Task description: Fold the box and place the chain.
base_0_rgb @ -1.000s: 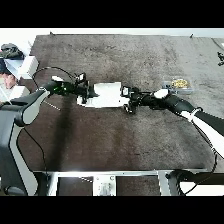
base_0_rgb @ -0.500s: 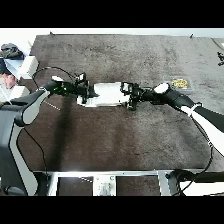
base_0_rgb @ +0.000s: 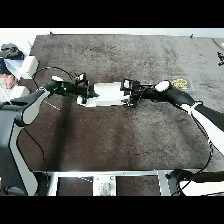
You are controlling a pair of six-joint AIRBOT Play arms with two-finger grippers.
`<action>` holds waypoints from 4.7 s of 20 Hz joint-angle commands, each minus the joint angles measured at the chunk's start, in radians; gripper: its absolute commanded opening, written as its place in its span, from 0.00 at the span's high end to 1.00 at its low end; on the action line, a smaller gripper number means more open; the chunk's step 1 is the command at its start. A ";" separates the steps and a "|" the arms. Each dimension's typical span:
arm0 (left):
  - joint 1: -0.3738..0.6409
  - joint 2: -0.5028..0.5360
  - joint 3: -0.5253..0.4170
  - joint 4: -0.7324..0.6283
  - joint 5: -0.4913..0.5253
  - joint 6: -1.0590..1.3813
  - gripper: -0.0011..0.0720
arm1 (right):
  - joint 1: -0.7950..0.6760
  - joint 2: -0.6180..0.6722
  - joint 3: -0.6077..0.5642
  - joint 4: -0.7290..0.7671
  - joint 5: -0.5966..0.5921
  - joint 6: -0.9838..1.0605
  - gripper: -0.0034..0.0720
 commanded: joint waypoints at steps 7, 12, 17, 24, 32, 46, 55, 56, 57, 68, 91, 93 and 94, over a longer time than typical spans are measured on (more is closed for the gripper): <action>0.000 0.001 0.001 0.000 0.000 0.000 0.97 | -0.057 -0.086 0.094 0.000 0.145 0.001 0.16; 0.000 0.001 0.001 0.000 0.000 0.000 0.97 | -0.059 -0.108 0.137 0.000 0.170 -0.016 0.16; 0.000 0.001 0.001 0.000 0.000 0.000 0.97 | -0.060 -0.132 0.153 0.000 0.195 -0.018 0.16; 0.000 0.001 0.001 0.000 0.000 0.000 0.97 | -0.096 -0.210 0.233 0.034 0.296 -0.024 0.16; 0.000 0.001 0.001 0.000 0.000 0.000 0.97 | -0.096 -0.321 0.359 0.029 0.480 -0.024 0.16; 0.000 0.001 0.001 0.000 0.000 0.000 0.97 | -0.090 -0.415 0.414 0.026 0.534 -0.002 0.17; 0.000 0.001 0.001 0.000 0.000 0.000 0.97 | -0.089 -0.462 0.463 0.026 0.546 0.002 0.17; 0.000 0.001 0.001 0.000 0.000 0.000 0.97 | -0.088 -0.462 0.463 0.018 0.546 0.000 0.17; 0.000 0.001 0.001 0.000 0.000 0.000 0.97 | -0.085 -0.462 0.463 0.004 0.545 -0.002 0.17; 0.000 0.001 0.001 0.000 0.000 0.000 0.97 | -0.067 -0.462 0.471 -0.001 0.523 -0.002 0.37; 0.000 0.001 0.001 0.000 0.000 0.000 0.97 | -0.067 -0.462 0.471 -0.003 0.523 -0.002 0.52; 0.000 0.001 0.001 -0.008 0.000 0.000 0.97 | -0.067 -0.462 0.471 -0.003 0.523 -0.002 0.52; 0.000 0.001 0.001 -0.018 -0.001 0.000 0.97 | -0.067 -0.462 0.471 -0.003 0.524 -0.002 0.52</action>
